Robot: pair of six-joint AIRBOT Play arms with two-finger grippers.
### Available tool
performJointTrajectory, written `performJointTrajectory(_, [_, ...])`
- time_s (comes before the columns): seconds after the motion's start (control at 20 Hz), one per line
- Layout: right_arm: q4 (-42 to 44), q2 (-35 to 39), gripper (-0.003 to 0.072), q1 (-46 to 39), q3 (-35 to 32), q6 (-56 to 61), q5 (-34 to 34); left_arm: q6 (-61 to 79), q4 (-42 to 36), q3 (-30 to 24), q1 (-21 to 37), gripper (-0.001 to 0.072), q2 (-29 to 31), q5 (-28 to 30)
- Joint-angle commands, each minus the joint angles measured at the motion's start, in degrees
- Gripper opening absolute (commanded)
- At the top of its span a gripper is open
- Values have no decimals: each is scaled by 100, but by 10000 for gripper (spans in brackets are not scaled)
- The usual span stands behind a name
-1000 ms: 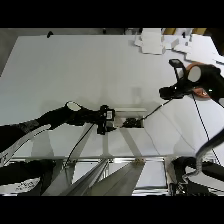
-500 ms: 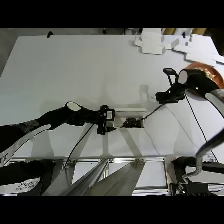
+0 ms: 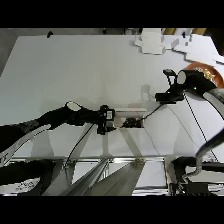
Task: Fold the box and place the chain.
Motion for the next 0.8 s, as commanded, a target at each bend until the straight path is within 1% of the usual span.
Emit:
performJointTrajectory(0.0, [-15,-4,218,-2,2,81,31,0,2,4,0,214,4,0])
performJointTrajectory(0.05, [-17,-4,207,-2,2,81,55,0,0,4,0,214,4,0])
performJointTrajectory(0.1, [-17,-4,177,-2,2,81,85,0,0,4,0,214,4,0])
performJointTrajectory(0.25, [-17,-4,172,-2,2,79,205,0,0,4,0,214,4,0])
performJointTrajectory(0.35, [-17,-4,156,-2,2,79,219,0,0,4,0,214,4,0])
performJointTrajectory(0.4, [-15,-4,128,-2,2,79,219,0,0,4,2,214,4,0])
performJointTrajectory(0.45, [-17,-4,83,-2,2,76,216,0,0,4,0,214,4,0])
performJointTrajectory(0.6, [-17,-4,78,-2,2,74,208,0,2,4,0,214,4,2])
performJointTrajectory(0.65, [-17,-4,40,-2,2,39,205,0,0,4,0,214,4,2])
performJointTrajectory(0.7, [-15,-4,19,-2,2,-22,197,0,0,4,0,214,4,2])
performJointTrajectory(0.75, [-11,-2,19,0,2,-122,208,0,0,4,0,214,4,0])
